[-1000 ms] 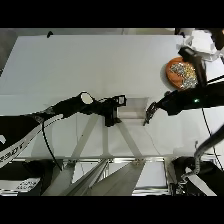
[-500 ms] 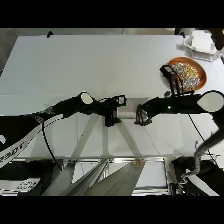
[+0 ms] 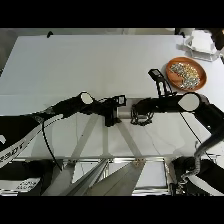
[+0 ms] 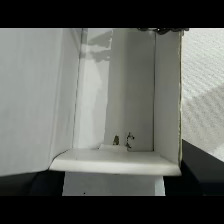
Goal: Fold the box and place the chain.
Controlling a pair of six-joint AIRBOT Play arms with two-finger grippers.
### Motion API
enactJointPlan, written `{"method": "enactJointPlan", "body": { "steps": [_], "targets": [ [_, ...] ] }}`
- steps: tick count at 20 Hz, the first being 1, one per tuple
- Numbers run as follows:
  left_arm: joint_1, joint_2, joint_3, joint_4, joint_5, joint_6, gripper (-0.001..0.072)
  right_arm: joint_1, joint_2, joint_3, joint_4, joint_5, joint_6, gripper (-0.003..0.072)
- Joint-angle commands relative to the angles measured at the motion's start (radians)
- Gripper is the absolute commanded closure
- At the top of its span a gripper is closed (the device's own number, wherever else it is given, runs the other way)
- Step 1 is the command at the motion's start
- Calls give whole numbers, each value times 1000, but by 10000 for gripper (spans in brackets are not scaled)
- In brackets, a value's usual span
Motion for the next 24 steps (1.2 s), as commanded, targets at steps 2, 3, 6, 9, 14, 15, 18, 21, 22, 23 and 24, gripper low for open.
{"method": "enactJointPlan", "body": {
  "steps": [2, 3, 6, 9, 14, 15, 18, 21, 22, 23, 24],
  "targets": [
    [0, 0, 1, 0, 0, 0, 620, 5, -82, -1, -13, 12, 15, 673],
    [0, 0, 1, 0, 0, 0, 620, 8, -92, -1, -14, 22, 15, 673],
    [0, 0, 1, 0, 0, 0, 620, 27, -95, -1, -14, 23, 14, 647],
    [0, 0, 1, 0, 0, 0, 620, 27, -90, -1, -14, 25, 14, 486],
    [0, 0, 1, 0, 0, 0, 620, 17, 21, -1, -51, 39, 14, 487],
    [0, 0, 1, 0, 0, 0, 620, -5, 57, -1, -69, 63, 11, 486],
    [0, 0, 1, 0, 0, 0, 620, -144, 128, -1, -95, 192, -26, 486],
    [0, 0, 1, 0, 0, 0, 620, -302, 129, -1, -100, 244, -92, 499],
    [0, 0, 1, 0, 0, 0, 620, -344, 124, -1, -84, 216, -84, 621],
    [0, 0, 1, 1, 0, 0, 620, -383, 114, -1, -84, 198, -64, 673],
    [0, 0, 1, 0, 0, 0, 620, -418, 95, -1, -89, 191, -63, 672]
  ]
}}
